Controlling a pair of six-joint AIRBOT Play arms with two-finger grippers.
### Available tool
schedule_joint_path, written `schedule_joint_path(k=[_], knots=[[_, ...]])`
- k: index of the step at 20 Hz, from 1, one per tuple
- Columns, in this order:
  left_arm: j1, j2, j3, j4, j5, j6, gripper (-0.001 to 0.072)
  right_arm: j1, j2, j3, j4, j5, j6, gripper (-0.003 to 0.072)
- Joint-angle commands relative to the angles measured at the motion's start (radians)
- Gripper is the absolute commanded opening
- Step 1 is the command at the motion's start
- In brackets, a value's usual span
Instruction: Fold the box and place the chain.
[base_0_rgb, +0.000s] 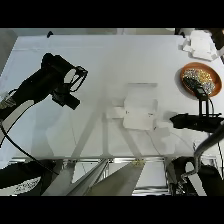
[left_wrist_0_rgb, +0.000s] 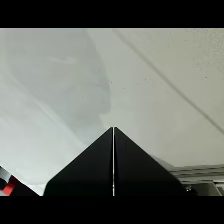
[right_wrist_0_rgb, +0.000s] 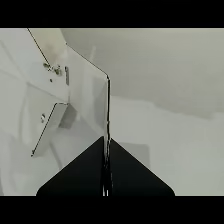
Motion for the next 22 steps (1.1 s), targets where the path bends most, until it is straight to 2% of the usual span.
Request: schedule_joint_path(k=[1, 4, 10, 13, 14, 15, 16, 17, 20, 22], knots=[[-0.001, 0.001, 0.000, -0.003, 0.009, 0.028, 0.0011, 0.096, 0.033, -0.043, 0.044, -0.003, -0.062, 0.0015], [-0.001, 0.001, 0.000, -0.014, 0.078, 0.012, 0.0013, 0.192, 0.031, -0.043, -0.013, -0.005, -0.059, 0.0016], [-0.002, 0.001, 0.000, -0.251, 0.136, -0.019, 0.0012, 0.223, 0.031, -0.043, -0.074, -0.055, 0.020, 0.0016], [-0.002, 0.000, -0.001, -0.375, 0.171, 0.160, 0.0012, 0.223, 0.031, -0.043, -0.074, -0.063, 0.021, 0.0017], [-0.002, 0.001, -0.004, -0.416, 0.218, 0.214, 0.0013, 0.223, 0.031, -0.043, -0.074, -0.077, 0.021, 0.0017], [-0.001, 0.001, -0.006, -0.467, 0.270, 0.252, 0.0070, 0.223, 0.031, -0.043, -0.074, -0.093, 0.031, 0.0017], [0.002, 0.001, -0.010, -0.530, 0.314, 0.308, 0.0193, 0.223, 0.031, -0.043, -0.074, -0.110, 0.052, 0.0017], [0.006, 0.001, -0.016, -0.612, 0.351, 0.386, 0.0223, 0.223, 0.030, -0.043, -0.074, -0.122, 0.074, 0.0016], [0.038, 0.001, -0.065, -0.848, 0.421, 0.568, 0.0223, 0.223, -0.004, -0.043, -0.071, -0.148, 0.094, 0.0016], [0.092, 0.001, -0.144, -1.032, 0.486, 0.662, 0.0226, 0.223, -0.045, -0.043, -0.065, -0.152, 0.095, 0.0016]])
